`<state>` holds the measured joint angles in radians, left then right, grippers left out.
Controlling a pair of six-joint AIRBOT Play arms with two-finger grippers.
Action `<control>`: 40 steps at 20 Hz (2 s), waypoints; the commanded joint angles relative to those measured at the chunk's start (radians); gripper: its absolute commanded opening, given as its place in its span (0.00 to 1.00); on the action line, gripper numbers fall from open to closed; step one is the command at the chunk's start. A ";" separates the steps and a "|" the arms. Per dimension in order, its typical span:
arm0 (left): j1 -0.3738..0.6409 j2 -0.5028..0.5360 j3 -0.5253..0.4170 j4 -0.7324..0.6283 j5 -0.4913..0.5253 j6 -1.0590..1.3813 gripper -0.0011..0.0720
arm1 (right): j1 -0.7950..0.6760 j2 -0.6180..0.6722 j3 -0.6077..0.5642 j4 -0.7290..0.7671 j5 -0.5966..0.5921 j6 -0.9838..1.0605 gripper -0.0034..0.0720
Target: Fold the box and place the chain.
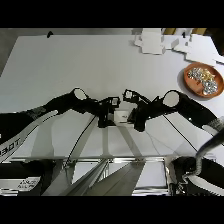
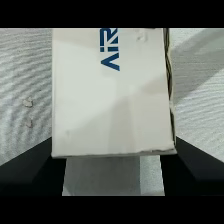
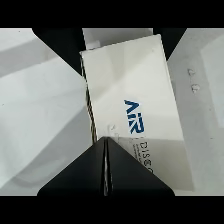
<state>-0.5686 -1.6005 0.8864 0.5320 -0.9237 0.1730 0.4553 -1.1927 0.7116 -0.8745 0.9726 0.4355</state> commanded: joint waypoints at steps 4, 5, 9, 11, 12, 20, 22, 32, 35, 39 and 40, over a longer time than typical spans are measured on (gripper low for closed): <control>0.000 0.000 0.000 0.000 -0.001 -0.001 0.47 | 0.000 -0.002 -0.034 -0.011 -0.027 0.000 0.07; 0.000 0.000 0.000 0.000 0.000 -0.001 0.47 | 0.000 -0.002 -0.034 -0.013 -0.027 0.001 0.07; 0.000 0.000 0.000 0.000 0.000 -0.001 0.47 | -0.001 0.045 -0.023 -0.021 -0.035 0.010 0.07; 0.000 0.000 0.000 0.000 0.000 -0.001 0.47 | 0.000 0.103 0.009 -0.050 -0.043 0.052 0.07; 0.000 0.000 0.000 0.000 -0.001 -0.001 0.47 | -0.001 0.132 0.024 -0.087 -0.046 0.094 0.07; 0.000 0.000 0.000 0.000 0.000 -0.001 0.47 | -0.214 0.222 0.048 -0.613 0.004 0.704 0.07; 0.000 0.000 0.000 0.000 -0.001 -0.001 0.47 | -0.309 0.204 0.048 -0.611 0.056 0.774 0.07; 0.001 0.002 0.000 0.003 0.006 -0.004 0.47 | -0.407 0.184 0.031 -0.528 0.084 0.852 0.07; 0.009 0.040 0.000 0.031 0.007 -0.023 0.47 | -0.407 0.184 0.031 -0.504 0.075 0.852 0.07; 0.045 0.198 0.000 0.263 0.020 -0.188 0.30 | -0.407 0.184 0.031 -0.502 0.084 0.851 0.07; 0.063 0.246 0.000 0.339 0.020 -0.270 0.30 | -0.407 0.184 0.031 -0.502 0.087 0.851 0.07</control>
<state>-0.5354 -1.4590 0.8860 0.6857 -0.9100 0.0662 0.0486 -1.0084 0.7437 -1.3846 1.0531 1.2842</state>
